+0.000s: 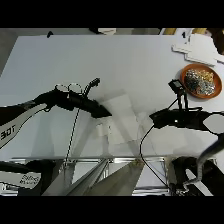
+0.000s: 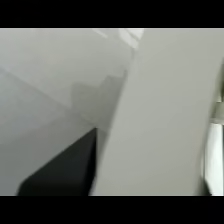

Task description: Fold the box and place the chain.

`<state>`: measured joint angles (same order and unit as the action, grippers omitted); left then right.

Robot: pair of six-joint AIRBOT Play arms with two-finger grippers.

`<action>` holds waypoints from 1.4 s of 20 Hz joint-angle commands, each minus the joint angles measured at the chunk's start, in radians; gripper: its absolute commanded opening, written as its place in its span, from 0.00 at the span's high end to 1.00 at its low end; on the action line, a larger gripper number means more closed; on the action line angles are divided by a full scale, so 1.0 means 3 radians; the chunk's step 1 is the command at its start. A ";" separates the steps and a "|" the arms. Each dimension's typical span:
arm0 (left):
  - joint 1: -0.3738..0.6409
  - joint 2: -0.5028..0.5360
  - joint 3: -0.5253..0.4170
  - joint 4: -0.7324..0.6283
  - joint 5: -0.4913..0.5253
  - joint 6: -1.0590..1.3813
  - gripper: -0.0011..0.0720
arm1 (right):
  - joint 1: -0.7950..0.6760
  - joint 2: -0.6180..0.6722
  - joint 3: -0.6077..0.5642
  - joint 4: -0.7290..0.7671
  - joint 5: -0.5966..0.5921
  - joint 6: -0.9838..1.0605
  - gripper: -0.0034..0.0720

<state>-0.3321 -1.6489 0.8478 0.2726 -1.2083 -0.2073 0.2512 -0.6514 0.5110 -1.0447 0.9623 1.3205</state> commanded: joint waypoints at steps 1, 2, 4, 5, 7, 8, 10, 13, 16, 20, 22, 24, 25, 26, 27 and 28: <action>-0.0033 -0.0005 -0.0003 -0.0006 0.0078 0.0033 0.86 | 0.0004 0.0003 -0.0003 0.0008 -0.0003 0.0000 0.93; -0.0033 -0.0005 -0.0001 0.0025 0.0076 0.0061 0.98 | 0.0004 0.0003 -0.0001 0.0009 0.0000 0.0000 0.93; -0.0036 0.0006 0.0004 0.0128 0.0075 0.0100 0.98 | 0.0004 0.0003 0.0000 0.0024 -0.0003 0.0000 0.89; -0.0037 0.0029 0.0006 0.0169 0.0074 0.0165 0.98 | 0.0004 0.0004 0.0005 0.0050 -0.0003 0.0000 0.73; -0.0055 0.0139 0.0056 0.0286 0.0078 0.0305 0.99 | 0.0004 0.0004 0.0045 0.0109 -0.0001 -0.0001 0.47; -0.0076 0.0209 0.0125 0.0455 0.0078 0.0305 0.99 | 0.0003 0.0004 0.0085 0.0104 0.0010 -0.0001 0.46; -0.0186 0.0365 0.0326 0.0947 0.0107 0.0257 0.99 | 0.0003 0.0004 0.0214 0.0067 0.0047 -0.0019 0.46; -0.0441 0.0509 0.0595 0.1582 0.0282 0.0258 0.98 | 0.0003 0.0024 0.0470 -0.0121 0.0114 -0.0042 0.46; -0.0643 0.0498 0.0635 0.1686 0.0579 0.0426 0.98 | 0.0003 0.0089 0.0607 -0.0364 0.0186 -0.0042 0.46; -0.0762 0.0354 0.0635 0.1671 0.0738 0.0467 0.98 | 0.0004 0.0113 0.0605 -0.0608 0.0404 -0.0042 0.47; -0.0768 0.0280 0.0633 0.1583 0.0738 0.0467 0.98 | 0.0004 0.0113 0.0605 -0.0632 0.0445 -0.0042 0.47; -0.0768 0.0224 0.0633 0.1446 0.0741 0.0470 0.98 | 0.0004 0.0113 0.0605 -0.0632 0.0443 -0.0043 0.47; -0.0768 0.0209 0.0633 0.1462 0.0750 0.0491 0.98 | 0.0004 0.0113 0.0605 -0.0632 0.0444 -0.0043 0.47; -0.0768 0.0202 0.0633 0.1492 0.0752 0.0537 0.98 | 0.0004 0.0113 0.0605 -0.0631 0.0443 -0.0043 0.47; -0.0768 0.0202 0.0633 0.1506 0.0773 0.0540 0.98 | 0.0004 0.0113 0.0605 -0.0631 0.0443 -0.0058 0.47; -0.0768 0.0202 0.0633 0.1511 0.0806 0.0538 0.98 | 0.0004 0.0113 0.0605 -0.0632 0.0436 -0.0069 0.47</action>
<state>-0.5606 -1.5803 1.0367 0.7258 -0.9878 -0.0574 0.2516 -0.6182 0.6914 -1.2270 1.0882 1.3048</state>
